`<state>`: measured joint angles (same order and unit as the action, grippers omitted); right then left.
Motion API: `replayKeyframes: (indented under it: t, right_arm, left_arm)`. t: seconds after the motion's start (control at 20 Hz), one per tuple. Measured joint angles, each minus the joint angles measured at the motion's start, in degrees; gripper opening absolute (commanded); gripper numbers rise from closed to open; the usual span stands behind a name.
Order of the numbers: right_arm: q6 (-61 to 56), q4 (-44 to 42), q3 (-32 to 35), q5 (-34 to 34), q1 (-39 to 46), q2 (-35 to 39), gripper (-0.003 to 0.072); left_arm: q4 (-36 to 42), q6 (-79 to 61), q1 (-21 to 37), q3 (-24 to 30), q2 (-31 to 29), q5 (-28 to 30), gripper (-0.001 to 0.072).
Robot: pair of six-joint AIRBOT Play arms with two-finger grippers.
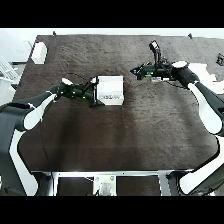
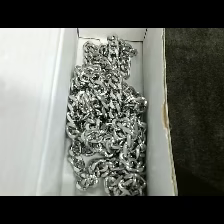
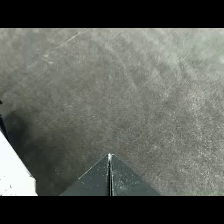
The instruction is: Fold the box and place the chain.
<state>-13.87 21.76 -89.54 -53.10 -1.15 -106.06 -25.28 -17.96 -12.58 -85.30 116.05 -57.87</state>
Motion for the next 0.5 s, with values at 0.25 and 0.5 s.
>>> replayKeyframes:
  t: [0.25,0.5]
  right_arm:
    - [0.7,-0.7,-1.2,-5.4,-1.5,-2.3,0.0008]
    - [0.9,3.1,-1.7,-10.6,-3.8,-2.8,0.0009]
  left_arm:
    - [0.0,0.0,0.0,0.0,0.0,0.0,0.0407]
    - [0.0,0.0,0.0,0.0,0.0,0.1,0.0407]
